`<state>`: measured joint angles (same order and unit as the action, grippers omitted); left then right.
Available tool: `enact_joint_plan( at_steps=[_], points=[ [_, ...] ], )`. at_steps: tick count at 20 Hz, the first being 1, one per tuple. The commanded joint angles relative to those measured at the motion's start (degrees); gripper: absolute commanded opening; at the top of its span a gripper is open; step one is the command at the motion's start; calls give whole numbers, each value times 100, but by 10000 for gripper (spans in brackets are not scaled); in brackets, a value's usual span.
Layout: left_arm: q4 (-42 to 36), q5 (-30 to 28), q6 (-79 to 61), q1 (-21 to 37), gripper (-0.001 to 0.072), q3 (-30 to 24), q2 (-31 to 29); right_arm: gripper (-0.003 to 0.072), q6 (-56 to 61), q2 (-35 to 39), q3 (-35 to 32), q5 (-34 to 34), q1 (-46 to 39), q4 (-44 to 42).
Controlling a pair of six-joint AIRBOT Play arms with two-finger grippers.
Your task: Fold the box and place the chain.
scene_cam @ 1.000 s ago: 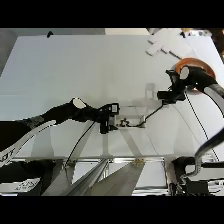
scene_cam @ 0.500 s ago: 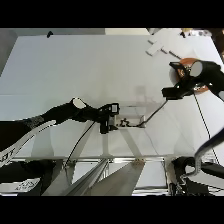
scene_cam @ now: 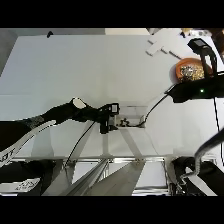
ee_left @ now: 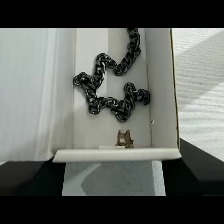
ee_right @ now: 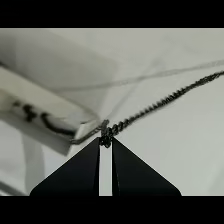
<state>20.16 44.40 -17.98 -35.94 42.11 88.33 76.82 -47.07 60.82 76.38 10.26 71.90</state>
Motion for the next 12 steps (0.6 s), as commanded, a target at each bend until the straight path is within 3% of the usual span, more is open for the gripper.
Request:
enact_joint_plan(
  at_steps=[1,7,12],
  points=[
    [2,-2,-2,2,99,-2,-4,16,-35,581,0,2,750,-210],
    [2,-2,-2,2,99,-2,-4,16,181,658,0,-549,2052,-201],
    [2,-2,-2,2,99,-2,-4,16,310,603,-4,-1263,2505,-160]
  ],
)
